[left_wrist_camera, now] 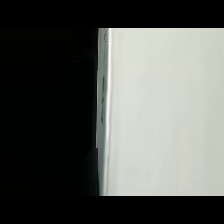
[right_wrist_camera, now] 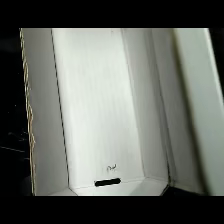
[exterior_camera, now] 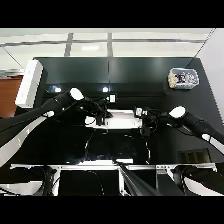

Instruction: Fold the box and place the chain.

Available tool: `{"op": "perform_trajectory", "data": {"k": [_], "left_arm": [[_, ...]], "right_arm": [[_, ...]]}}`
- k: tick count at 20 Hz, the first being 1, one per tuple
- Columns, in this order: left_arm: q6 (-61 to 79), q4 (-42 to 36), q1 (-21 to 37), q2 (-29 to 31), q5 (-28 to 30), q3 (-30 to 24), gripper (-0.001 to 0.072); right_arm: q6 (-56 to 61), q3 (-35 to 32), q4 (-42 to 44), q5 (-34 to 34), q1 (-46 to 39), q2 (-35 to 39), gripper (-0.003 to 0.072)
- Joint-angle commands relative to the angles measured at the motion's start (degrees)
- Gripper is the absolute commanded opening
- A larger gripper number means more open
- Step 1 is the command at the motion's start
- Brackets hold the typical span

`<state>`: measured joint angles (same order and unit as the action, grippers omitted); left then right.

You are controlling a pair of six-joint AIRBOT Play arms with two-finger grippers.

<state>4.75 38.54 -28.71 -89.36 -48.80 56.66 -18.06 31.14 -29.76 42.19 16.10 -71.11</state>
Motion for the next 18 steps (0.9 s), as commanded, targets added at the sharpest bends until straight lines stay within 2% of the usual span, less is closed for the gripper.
{"op": "perform_trajectory", "data": {"k": [1,18], "left_arm": [[-0.1,0.0,0.0,0.0,0.2,0.0,0.0026],[-0.1,0.0,0.0,0.0,0.2,0.0,0.0026]], "right_arm": [[-0.2,0.7,-1.1,1.1,0.0,-1.7,0.0691],[5.4,3.4,-4.8,2.6,0.2,-4.2,0.0691]]}}
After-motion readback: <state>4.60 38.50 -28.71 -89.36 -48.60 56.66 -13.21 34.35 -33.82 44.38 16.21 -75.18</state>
